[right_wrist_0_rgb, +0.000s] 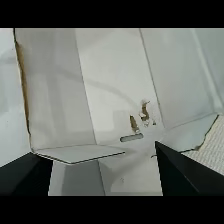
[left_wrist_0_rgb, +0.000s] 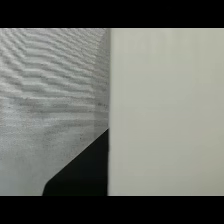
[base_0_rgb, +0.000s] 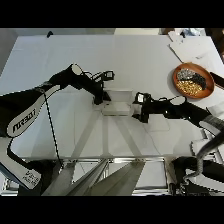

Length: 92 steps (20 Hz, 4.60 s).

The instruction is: Fold the box and place the chain.

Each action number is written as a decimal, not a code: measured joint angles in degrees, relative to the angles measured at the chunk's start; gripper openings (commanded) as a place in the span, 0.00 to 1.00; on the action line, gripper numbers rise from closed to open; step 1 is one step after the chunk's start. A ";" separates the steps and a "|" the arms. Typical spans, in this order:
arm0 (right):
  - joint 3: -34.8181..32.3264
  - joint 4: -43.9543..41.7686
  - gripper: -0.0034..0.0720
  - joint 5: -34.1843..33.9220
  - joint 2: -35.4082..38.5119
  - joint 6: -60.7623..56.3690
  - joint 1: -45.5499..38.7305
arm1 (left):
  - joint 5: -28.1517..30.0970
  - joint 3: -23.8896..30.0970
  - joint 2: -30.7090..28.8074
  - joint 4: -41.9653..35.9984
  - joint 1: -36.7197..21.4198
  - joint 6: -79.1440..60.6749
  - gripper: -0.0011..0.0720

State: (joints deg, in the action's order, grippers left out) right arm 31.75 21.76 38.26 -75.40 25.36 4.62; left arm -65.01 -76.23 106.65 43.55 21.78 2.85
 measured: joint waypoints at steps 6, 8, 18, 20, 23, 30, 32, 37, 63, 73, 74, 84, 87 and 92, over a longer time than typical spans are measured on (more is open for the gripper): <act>0.00 0.96 0.97 -1.60 0.00 -10.95 0.24 | 0.02 0.00 0.00 -0.02 0.00 0.00 0.03; 0.00 2.78 0.97 -1.84 0.00 -15.80 0.24 | 0.02 0.00 0.00 -0.02 0.00 0.00 0.03; 0.66 6.10 0.97 -3.10 0.00 -24.50 0.20 | 0.02 0.00 0.00 -0.02 0.00 -0.02 0.03; 1.27 6.16 0.97 -3.19 0.00 -24.70 0.20 | 0.02 0.00 0.00 -0.02 0.00 -0.02 0.03; 2.51 6.19 0.97 -3.26 0.00 -24.83 0.20 | 0.04 0.00 0.00 -0.02 0.00 -0.02 0.03; 3.61 6.29 0.97 -2.97 -0.52 -25.24 0.20 | 0.04 0.00 0.00 -0.02 0.00 -0.02 0.03; 3.82 6.29 0.97 -2.75 -0.68 -25.38 0.20 | 0.04 0.00 0.00 -0.02 0.00 -0.02 0.03; 6.54 6.75 0.97 -1.29 -2.99 -24.37 0.22 | 0.04 0.00 0.00 -0.04 0.00 -0.02 0.03; 20.41 8.63 0.97 19.91 -19.43 -11.21 -4.52 | 0.04 0.00 0.00 -0.04 0.00 0.04 0.03; 21.03 8.17 0.97 19.47 -20.17 -8.57 -2.80 | 0.02 0.00 0.00 -0.04 0.00 -0.04 0.03; 21.05 8.22 0.97 19.41 -20.17 -8.50 -2.73 | 0.02 0.00 0.00 -0.04 0.00 -0.04 0.03; 21.11 9.16 0.97 18.58 -20.17 -6.88 -1.44 | 0.00 0.00 0.00 -0.04 0.00 -0.04 0.03; 21.11 9.31 0.97 18.56 -20.17 -6.86 -1.36 | 0.00 0.00 0.00 -0.04 0.00 -0.04 0.03; 21.11 9.40 0.97 18.71 -20.17 -6.86 -1.36 | 0.00 0.00 0.00 -0.04 0.00 -0.02 0.03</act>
State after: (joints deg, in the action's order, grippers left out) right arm 52.86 31.16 56.97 -95.57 18.50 3.27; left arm -65.01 -76.23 106.65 43.51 21.78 2.83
